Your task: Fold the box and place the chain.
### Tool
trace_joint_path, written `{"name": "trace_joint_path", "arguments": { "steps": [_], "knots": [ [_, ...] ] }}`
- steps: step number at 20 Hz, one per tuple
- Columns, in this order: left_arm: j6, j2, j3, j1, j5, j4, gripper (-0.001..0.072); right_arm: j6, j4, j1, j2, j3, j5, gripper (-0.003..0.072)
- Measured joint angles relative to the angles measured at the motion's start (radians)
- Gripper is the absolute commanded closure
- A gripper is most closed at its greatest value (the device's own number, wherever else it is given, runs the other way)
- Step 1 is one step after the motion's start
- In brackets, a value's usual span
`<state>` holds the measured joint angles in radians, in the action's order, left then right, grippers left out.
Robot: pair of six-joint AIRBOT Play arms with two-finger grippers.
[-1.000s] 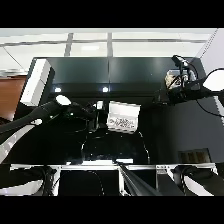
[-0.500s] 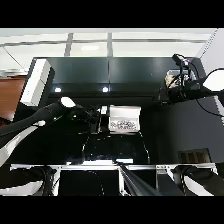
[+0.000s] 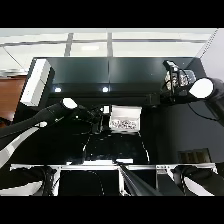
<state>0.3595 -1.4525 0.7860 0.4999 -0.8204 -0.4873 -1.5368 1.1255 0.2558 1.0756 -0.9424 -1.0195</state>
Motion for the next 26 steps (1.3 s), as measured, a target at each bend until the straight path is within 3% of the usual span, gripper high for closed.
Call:
{"name": "trace_joint_path", "arguments": {
  "steps": [6, 11, 15, 20, 26],
  "knots": [
    [-0.001, 0.000, 0.000, 0.005, 0.004, -0.003, 0.0338, 0.042, -0.007, 0.016, 0.058, 0.029, 0.089, -0.0006],
    [-0.002, 0.000, 0.000, 0.005, 0.005, -0.005, 0.0338, 0.198, -0.066, 0.019, 0.111, 0.033, 0.117, -0.0005],
    [-0.004, 0.000, 0.000, 0.005, 0.005, -0.005, 0.0338, 0.499, -0.169, 0.020, 0.126, 0.027, 0.055, -0.0005],
    [-0.003, 0.000, 0.000, 0.005, 0.005, -0.005, 0.0338, 0.832, -0.224, 0.020, 0.123, 0.001, -0.127, -0.0005],
    [-0.002, 0.000, 0.000, 0.005, 0.005, -0.005, 0.0338, 1.088, -0.249, 0.090, 0.120, 0.034, -0.112, -0.0005]
  ]
}}
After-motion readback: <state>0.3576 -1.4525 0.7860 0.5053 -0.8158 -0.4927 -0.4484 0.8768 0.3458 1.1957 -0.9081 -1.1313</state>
